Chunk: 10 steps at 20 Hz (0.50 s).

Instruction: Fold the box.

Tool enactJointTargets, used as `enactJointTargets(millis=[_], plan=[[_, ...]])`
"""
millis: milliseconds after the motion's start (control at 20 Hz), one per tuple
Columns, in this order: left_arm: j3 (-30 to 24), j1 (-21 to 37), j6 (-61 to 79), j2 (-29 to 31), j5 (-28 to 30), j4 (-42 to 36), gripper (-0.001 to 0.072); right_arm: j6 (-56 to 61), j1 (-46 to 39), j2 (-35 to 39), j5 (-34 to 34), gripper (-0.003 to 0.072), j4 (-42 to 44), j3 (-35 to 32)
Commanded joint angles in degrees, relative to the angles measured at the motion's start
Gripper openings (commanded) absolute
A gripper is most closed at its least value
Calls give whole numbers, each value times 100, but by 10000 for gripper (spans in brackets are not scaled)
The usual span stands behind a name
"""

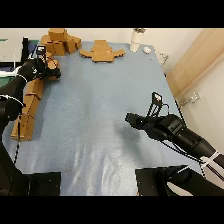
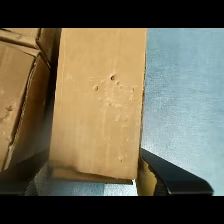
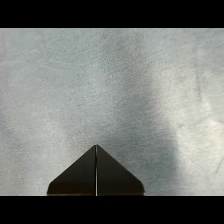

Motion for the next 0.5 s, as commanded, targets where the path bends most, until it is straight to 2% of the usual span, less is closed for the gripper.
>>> enactJointTargets(millis=[0,300,450], plan=[[90,31,-20,0,-356,48,699,-11,-2,-2,-2,3,-20,15],[852,68,-17,2,-1657,46,700,-24,-2,-2,0,26,-20,15],[933,68,-22,87,-2118,44,700,-79,-2,-2,-2,26,-15,15]])
